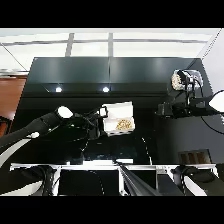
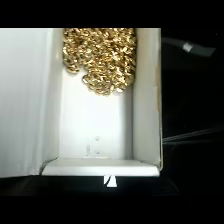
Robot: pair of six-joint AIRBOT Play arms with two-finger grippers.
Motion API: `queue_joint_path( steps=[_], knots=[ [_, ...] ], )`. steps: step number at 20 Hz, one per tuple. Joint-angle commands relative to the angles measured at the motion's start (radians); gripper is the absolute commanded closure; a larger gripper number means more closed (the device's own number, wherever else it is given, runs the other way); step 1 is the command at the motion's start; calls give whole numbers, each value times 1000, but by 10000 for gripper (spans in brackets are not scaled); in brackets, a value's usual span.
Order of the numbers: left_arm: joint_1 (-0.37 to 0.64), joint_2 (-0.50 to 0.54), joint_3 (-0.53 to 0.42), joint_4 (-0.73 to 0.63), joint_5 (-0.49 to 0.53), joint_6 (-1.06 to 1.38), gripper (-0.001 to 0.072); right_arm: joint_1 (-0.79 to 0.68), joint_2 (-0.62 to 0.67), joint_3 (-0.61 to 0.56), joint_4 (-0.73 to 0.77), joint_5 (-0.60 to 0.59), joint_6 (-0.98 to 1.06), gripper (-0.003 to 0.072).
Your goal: Fold the box and place the chain.
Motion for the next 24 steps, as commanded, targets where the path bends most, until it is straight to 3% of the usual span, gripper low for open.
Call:
queue_joint_path(
  steps=[1, 2, 3, 4, 5, 6, 9, 14, 16, 19, 24],
  knots=[
    [-38, -1, 8, 98, 26, 2, 195, 1, 0, 0, -28, -39, 0, 503],
    [-39, -1, 8, 100, 25, 2, 260, 1, -1, 0, -31, -50, 0, 502],
    [-38, -1, 8, 100, 26, 2, 273, 1, -1, 0, -13, -64, 1, 484],
    [-38, -1, 10, 100, 27, 2, 273, 2, -2, 0, 26, -87, -14, 322],
    [-38, -1, 13, 100, 32, 2, 284, 11, -3, 0, 39, -111, -49, 70],
    [-37, -1, 21, 109, 37, 2, 314, 24, -4, 0, 37, -146, -68, -24],
    [-30, -1, 58, 183, 18, -6, 315, 29, -46, 5, 51, -249, -105, -24],
    [68, -2, 77, 172, -43, -6, 314, 30, -259, 90, 205, -382, -357, -21],
    [109, -15, 76, 172, -90, -2, 315, 33, -335, 131, 256, -346, -413, -21],
    [111, -48, 77, 174, -85, 19, 314, 80, -376, 138, 333, -305, -661, -21],
    [107, -64, 77, 200, -88, 25, 314, 192, -376, 138, 238, -373, -891, -21]
  ],
)
